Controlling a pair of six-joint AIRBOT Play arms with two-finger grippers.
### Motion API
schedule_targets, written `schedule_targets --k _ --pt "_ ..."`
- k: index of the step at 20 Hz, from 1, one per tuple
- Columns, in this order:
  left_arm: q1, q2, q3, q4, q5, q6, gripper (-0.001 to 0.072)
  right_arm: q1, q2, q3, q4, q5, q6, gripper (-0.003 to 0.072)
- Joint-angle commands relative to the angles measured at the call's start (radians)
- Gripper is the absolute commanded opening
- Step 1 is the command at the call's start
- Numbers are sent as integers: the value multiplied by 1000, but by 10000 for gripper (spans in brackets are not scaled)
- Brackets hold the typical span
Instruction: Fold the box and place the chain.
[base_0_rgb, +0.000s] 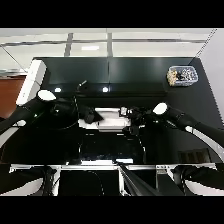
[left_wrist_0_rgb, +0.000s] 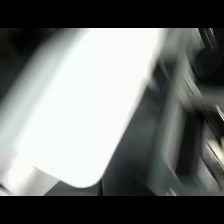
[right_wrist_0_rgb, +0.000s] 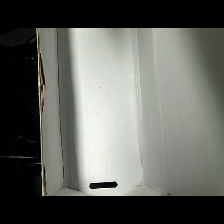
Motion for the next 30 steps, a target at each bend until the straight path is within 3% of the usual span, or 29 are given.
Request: schedule_targets --k 1,6,9,12,17,21,24,25,26,27,30 --pt "-45 -13 27 10 331 47 22 0 0 0 2 1 0 198" --pt "-45 -102 57 183 330 -22 22 0 0 0 2 1 0 198" --pt "-47 -159 57 184 243 -23 23 0 0 1 2 1 0 198" --pt "-36 -170 61 188 229 -26 22 0 0 1 2 1 0 198" --pt "53 7 93 273 257 -50 21 0 0 1 2 1 0 198" --pt "139 209 48 328 163 29 24 0 0 0 2 1 0 198" --pt "148 251 -2 329 10 306 27 0 0 1 2 1 0 198" --pt "141 247 -23 331 -16 403 65 0 0 0 2 1 0 198" --pt "127 242 -54 330 3 502 358 0 0 0 2 1 0 198" --pt "113 237 -85 330 64 615 718 0 0 0 2 1 0 198" --pt "79 196 -133 341 202 844 712 0 0 0 3 1 0 198"
